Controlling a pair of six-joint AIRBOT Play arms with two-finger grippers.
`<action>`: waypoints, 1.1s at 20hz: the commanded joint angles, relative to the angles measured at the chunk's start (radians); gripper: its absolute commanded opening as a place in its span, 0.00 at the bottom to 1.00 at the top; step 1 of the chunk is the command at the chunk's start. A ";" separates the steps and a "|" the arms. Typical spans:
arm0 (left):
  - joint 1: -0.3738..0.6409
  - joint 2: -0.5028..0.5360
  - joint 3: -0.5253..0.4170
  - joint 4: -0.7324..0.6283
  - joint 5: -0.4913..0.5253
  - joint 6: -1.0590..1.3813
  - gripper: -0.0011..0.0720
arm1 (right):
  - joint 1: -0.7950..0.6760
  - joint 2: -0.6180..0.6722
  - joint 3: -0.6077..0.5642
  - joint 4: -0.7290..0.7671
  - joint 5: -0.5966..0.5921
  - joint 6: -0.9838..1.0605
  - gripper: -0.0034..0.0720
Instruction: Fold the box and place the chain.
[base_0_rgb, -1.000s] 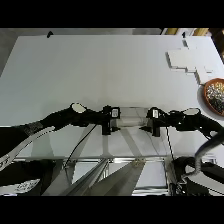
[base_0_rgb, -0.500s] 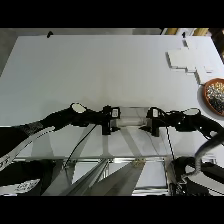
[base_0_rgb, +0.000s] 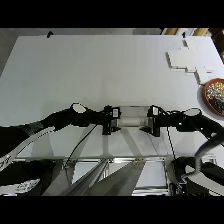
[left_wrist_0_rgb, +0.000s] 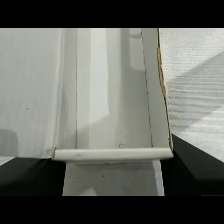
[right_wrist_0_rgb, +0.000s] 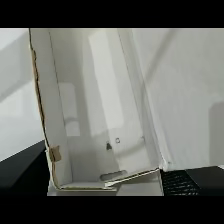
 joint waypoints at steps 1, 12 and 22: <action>0.001 0.001 -0.001 0.001 -0.003 -0.001 0.03 | 0.000 0.097 0.001 -0.239 0.005 0.156 0.97; 0.001 0.001 -0.001 0.001 -0.003 -0.001 0.03 | 0.001 0.497 0.001 -0.531 0.022 0.591 0.73; 0.001 0.001 -0.001 0.000 -0.003 -0.001 0.03 | 0.001 0.451 0.001 0.060 -0.069 0.363 0.07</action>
